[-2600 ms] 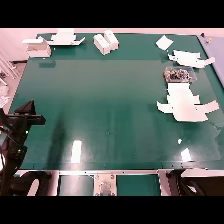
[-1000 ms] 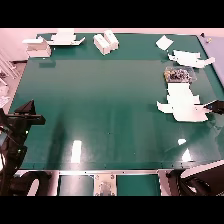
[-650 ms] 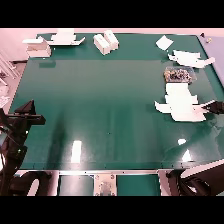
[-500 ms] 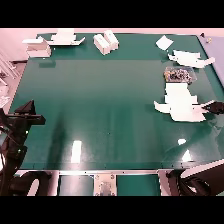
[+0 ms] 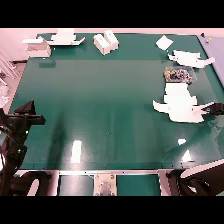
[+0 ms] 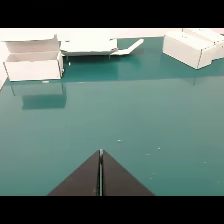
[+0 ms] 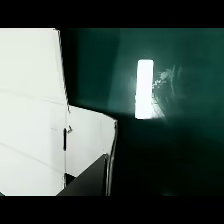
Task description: Fold the box and place the chain.
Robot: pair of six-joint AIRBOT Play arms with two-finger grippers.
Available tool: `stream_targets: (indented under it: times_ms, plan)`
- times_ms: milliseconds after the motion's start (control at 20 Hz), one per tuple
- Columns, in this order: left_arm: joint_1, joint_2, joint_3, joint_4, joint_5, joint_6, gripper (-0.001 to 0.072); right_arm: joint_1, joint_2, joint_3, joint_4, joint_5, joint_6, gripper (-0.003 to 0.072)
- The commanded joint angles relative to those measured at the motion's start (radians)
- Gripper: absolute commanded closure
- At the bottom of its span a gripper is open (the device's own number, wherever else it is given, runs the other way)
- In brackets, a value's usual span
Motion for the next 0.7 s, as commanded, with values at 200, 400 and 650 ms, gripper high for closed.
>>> stream_targets:
  times_ms: [200, 400, 650]
  plan:
    - [-0.001, 0.0, 0.001, 0.0, 0.0, 0.0, 0.0687, 0.001, 0.001, 0.001, 0.111, 0.077, -0.001, 0.0683]
    - [0.0, 0.0, 0.001, 0.0, 0.0, 0.0, 0.0687, 0.002, 0.001, 0.0, 0.227, 0.19, 0.0, 0.0681]
    - [-0.001, 0.0, 0.001, 0.0, 0.0, 0.0, 0.0687, 0.056, 0.004, -0.043, 0.376, 0.211, 0.011, 0.0683]
